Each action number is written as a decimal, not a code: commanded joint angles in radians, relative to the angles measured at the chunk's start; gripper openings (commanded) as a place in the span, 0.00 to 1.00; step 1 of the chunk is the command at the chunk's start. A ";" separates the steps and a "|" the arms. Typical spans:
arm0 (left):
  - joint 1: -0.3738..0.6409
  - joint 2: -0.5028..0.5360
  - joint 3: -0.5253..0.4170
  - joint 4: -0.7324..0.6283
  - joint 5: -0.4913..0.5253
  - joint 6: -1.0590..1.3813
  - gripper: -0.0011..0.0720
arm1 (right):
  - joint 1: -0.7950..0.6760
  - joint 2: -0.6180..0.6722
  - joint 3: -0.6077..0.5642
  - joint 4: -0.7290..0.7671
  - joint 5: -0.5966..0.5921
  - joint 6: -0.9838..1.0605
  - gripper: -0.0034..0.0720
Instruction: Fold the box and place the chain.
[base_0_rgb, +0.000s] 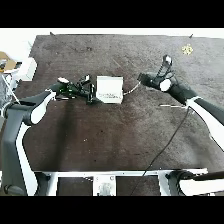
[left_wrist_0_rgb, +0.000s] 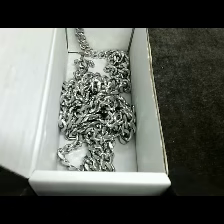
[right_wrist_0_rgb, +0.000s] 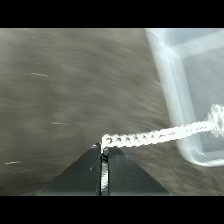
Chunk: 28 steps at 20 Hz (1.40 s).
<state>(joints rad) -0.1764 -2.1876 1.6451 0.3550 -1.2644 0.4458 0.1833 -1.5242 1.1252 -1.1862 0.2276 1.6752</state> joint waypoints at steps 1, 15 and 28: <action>0.001 0.000 0.000 0.000 0.000 0.000 0.49 | 0.061 0.196 0.002 -0.007 0.028 -0.138 0.05; 0.001 0.000 0.000 0.000 0.000 0.000 0.49 | 0.389 0.213 -0.001 -0.044 -0.137 -0.191 0.05; 0.001 0.000 0.000 0.000 0.000 0.000 0.49 | 0.286 0.104 0.065 -0.098 0.082 -0.256 0.40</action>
